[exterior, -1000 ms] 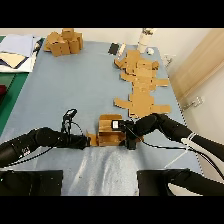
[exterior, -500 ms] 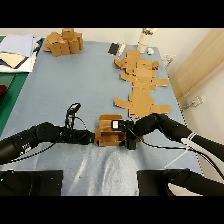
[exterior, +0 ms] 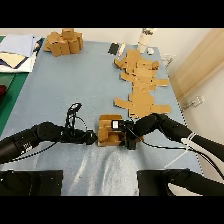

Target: Fold the box.

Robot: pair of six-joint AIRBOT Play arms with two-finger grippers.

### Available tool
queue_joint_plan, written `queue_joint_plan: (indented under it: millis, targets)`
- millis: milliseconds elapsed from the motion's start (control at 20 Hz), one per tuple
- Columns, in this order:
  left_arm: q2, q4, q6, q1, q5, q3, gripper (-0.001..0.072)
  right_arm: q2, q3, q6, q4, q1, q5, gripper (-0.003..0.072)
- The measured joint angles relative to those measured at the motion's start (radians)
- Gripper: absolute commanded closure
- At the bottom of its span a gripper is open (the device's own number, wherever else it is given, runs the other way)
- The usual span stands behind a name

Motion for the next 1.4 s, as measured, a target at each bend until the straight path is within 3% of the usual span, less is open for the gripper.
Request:
queue_joint_plan:
  millis: [500, 600, 850, 1400]
  targets:
    - [0.000, -0.020, 0.000, 0.051, -0.004, 0.002, 0.0336, 0.000, 0.000, 0.000, 0.000, 0.000, 0.000, 0.0186]
    - [0.000, -0.046, 0.006, 0.066, -0.032, 0.011, 0.0138, 0.000, 0.000, 0.000, 0.000, 0.000, 0.000, 0.0186]
    - [0.000, -0.081, 0.027, 0.055, -0.077, 0.023, 0.0134, 0.000, 0.000, 0.000, 0.000, 0.000, 0.000, 0.0187]
    - [-0.040, -0.072, -0.016, 0.014, -0.047, 0.051, 0.0143, 0.000, 0.000, 0.000, 0.000, 0.000, 0.000, 0.0187]
